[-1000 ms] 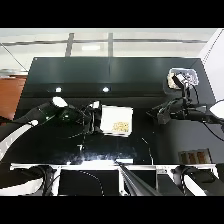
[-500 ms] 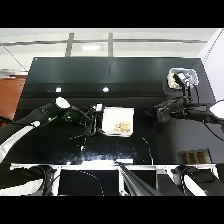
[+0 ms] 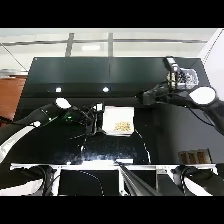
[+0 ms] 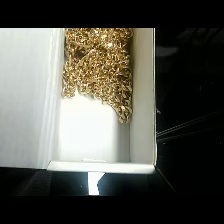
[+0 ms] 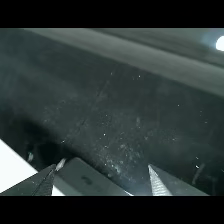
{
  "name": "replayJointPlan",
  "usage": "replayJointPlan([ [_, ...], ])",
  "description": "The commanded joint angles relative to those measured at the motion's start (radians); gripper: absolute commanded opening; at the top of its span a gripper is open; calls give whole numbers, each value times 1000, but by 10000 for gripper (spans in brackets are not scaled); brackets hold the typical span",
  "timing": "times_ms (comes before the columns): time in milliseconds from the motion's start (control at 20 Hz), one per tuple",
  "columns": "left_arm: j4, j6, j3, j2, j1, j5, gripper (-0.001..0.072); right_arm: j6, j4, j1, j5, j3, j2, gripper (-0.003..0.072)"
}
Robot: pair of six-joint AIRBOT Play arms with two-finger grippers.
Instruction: Fold the box and place the chain.
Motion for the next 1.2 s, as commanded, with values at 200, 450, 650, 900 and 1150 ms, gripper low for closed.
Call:
replayJointPlan([
  [200, 1, -1, 0, 0, -1, 2, 505, -333, -3, 98, 132, 43, -150, 707],
  [450, 1, -1, 0, 0, -1, 2, 505, -451, -20, 109, 245, 43, -150, 707],
  [650, 1, -1, 0, 0, -1, 2, 506, -590, -59, 139, 303, 43, -132, 707],
  [900, 1, -1, 0, 0, -1, 2, 506, -587, -85, 161, 303, 63, -72, 706],
  [1150, 1, -1, 0, 0, -1, 2, 506, -443, -121, 143, 320, 108, 103, 707],
])
